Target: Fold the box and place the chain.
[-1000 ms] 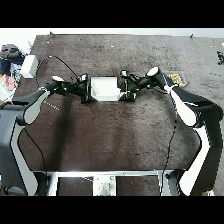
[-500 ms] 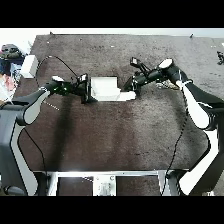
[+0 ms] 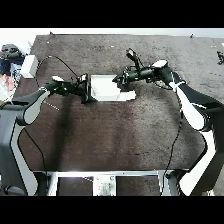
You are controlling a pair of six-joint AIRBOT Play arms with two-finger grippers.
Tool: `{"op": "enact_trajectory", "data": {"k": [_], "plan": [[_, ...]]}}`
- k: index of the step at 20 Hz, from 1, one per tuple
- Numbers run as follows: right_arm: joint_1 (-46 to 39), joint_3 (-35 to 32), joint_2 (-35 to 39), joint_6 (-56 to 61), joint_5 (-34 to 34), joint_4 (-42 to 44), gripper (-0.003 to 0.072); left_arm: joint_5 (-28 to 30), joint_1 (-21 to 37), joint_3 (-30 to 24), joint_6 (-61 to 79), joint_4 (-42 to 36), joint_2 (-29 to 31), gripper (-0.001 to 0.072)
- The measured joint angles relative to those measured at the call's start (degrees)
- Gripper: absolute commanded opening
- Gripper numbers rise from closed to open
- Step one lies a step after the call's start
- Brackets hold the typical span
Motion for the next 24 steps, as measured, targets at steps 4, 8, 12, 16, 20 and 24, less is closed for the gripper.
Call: {"op": "enact_trajectory", "data": {"k": [4,8,12,16,20,24], "plan": [[0.63,0.00,-0.28,-0.79,-8.46,-2.58,0.0009,0.00,0.00,0.00,0.00,0.00,0.00,0.0351],[0.90,0.00,-1.75,-0.98,-12.41,-4.66,0.0008,0.00,0.00,0.00,-0.02,0.00,0.00,0.0351],[0.94,0.00,-3.67,-1.16,-13.20,-5.57,0.0009,-0.02,0.00,0.00,-0.04,0.00,0.00,0.0350],[0.92,-0.02,-4.76,-1.16,-12.26,-6.29,0.0009,-0.02,0.00,0.00,-0.15,-0.04,0.00,0.0351],[0.92,-0.02,-5.03,-1.16,-11.85,-6.73,0.0009,-0.02,0.02,0.00,0.00,-0.02,0.00,0.0351],[0.94,0.09,-3.72,-1.16,-11.54,-7.32,0.0009,-0.04,0.02,0.00,0.07,0.04,0.00,0.0351]]}}
